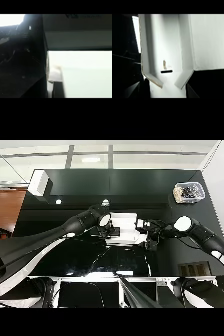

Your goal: Fold the box and place the chain.

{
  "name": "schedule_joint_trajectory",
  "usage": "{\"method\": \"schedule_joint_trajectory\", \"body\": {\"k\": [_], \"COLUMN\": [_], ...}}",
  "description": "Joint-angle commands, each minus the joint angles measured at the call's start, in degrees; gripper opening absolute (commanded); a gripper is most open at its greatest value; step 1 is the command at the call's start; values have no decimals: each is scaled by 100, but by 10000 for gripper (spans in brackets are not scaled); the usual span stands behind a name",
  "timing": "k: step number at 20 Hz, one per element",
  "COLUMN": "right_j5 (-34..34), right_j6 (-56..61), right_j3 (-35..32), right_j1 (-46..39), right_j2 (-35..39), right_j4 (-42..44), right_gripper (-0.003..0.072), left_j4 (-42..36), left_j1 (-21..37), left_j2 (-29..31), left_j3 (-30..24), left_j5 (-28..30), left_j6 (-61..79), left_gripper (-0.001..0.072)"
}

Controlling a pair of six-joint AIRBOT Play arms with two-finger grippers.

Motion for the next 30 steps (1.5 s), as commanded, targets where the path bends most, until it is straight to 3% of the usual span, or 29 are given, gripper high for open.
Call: {"method": "schedule_joint_trajectory", "body": {"k": [1, 5, 10, 11, 14, 16, 18, 19, 20, 25, 30], "right_j5": [-122, -337, -468, -474, -442, -341, -282, -251, -249, -518, -861], "right_j6": [-181, -704, -1141, -1244, -1263, -1263, -1239, -1237, -1237, -1239, -1091], "right_j3": [-33, -55, -52, -52, -52, -52, -52, -52, -55, -52, -52], "right_j1": [0, 74, 155, 153, 153, 153, 153, 153, 153, 302, 522], "right_j2": [50, 2, -280, -286, -286, -286, -286, -286, -293, -485, -741], "right_j4": [-210, -170, 505, 522, 527, 562, 568, 568, 586, 1657, 1753], "right_gripper": [720, 720, 720, 681, 667, 484, 430, 273, 242, 242, 242], "left_j4": [33, 129, 155, 170, 197, 197, 197, 197, 195, 192, 192], "left_j1": [0, -9, -4, -4, -4, -4, -4, -4, -4, -4, -4], "left_j2": [-2, -2, 0, -2, -2, -2, -2, -2, -2, -2, -2], "left_j3": [2, 2, 2, 2, 2, 2, 2, 2, 2, 2, 2], "left_j5": [7, -61, -142, -142, -131, -122, -122, -122, -122, -122, -122], "left_j6": [-2, -17, -24, -24, -24, -24, -24, -24, -24, -24, -24], "left_gripper": [24, 23, 23, 23, 23, 23, 23, 23, 23, 23, 24]}}
